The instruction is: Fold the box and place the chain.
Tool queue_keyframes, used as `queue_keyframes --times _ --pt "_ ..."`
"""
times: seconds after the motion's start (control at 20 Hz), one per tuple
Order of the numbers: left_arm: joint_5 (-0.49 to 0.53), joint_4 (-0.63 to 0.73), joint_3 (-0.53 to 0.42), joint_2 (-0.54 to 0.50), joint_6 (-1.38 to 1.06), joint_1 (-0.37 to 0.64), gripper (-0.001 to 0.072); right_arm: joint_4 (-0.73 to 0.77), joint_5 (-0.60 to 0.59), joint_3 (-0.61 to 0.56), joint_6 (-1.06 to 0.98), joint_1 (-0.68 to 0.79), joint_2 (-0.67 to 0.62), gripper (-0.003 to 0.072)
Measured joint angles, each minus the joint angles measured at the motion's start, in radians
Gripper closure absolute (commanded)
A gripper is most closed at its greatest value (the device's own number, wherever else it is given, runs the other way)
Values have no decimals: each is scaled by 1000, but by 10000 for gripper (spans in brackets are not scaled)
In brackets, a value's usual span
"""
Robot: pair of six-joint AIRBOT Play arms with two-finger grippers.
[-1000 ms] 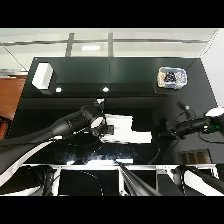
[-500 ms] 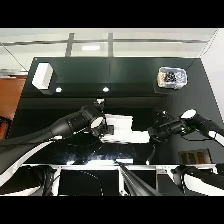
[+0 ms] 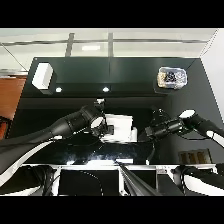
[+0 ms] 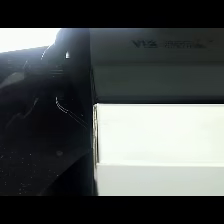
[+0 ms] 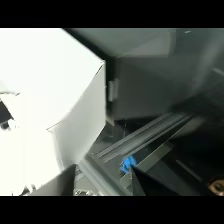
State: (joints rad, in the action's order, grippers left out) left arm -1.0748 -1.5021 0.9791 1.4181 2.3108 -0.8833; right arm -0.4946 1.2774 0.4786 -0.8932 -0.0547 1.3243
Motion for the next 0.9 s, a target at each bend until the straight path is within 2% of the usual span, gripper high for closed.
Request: queue_keyframes --times 0.1,0.2,0.3,0.35,0.55,0.9 --pt "0 0 0 0 0 0 683 8 14 0 9 -1 0 282" --pt "0 0 0 0 0 0 683 26 32 2 26 0 0 154" --pt "0 0 0 0 0 0 683 59 54 5 48 -1 0 154" --pt "0 0 0 0 0 0 683 79 61 5 57 -1 0 103" --pt "0 0 0 0 1 0 683 122 55 6 72 -14 0 96" --pt "0 0 0 0 1 0 682 132 -95 35 -11 -118 -21 98"
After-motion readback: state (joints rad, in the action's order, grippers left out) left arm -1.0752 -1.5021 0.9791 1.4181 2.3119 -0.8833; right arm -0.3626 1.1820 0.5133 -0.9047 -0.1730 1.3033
